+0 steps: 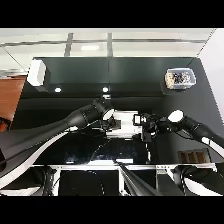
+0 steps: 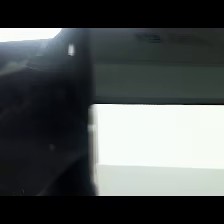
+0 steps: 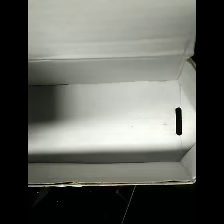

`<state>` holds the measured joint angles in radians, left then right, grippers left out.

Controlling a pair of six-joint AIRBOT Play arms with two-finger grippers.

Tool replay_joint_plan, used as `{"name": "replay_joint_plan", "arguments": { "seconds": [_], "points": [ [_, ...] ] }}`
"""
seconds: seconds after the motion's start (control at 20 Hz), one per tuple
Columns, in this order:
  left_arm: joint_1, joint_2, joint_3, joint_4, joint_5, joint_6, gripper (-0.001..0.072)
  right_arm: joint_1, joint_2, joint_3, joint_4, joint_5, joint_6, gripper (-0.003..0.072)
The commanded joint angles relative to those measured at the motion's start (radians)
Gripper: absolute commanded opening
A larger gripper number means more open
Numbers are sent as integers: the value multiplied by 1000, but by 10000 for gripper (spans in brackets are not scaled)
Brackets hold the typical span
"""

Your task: Fold the box and place the chain.

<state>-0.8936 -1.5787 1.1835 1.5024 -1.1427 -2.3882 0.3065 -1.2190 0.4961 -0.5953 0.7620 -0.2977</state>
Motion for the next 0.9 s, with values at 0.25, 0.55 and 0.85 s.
{"name": "replay_joint_plan", "arguments": {
  "seconds": [0.25,0.55,0.85],
  "points": [
    [-7,-2,8,3,23,6,27,1,-1,0,0,0,-2,95],
    [-10,-2,7,-24,4,6,28,1,-1,0,0,0,-2,95],
    [-12,-2,7,-23,16,6,28,1,-1,0,0,14,-2,95]
  ]
}}
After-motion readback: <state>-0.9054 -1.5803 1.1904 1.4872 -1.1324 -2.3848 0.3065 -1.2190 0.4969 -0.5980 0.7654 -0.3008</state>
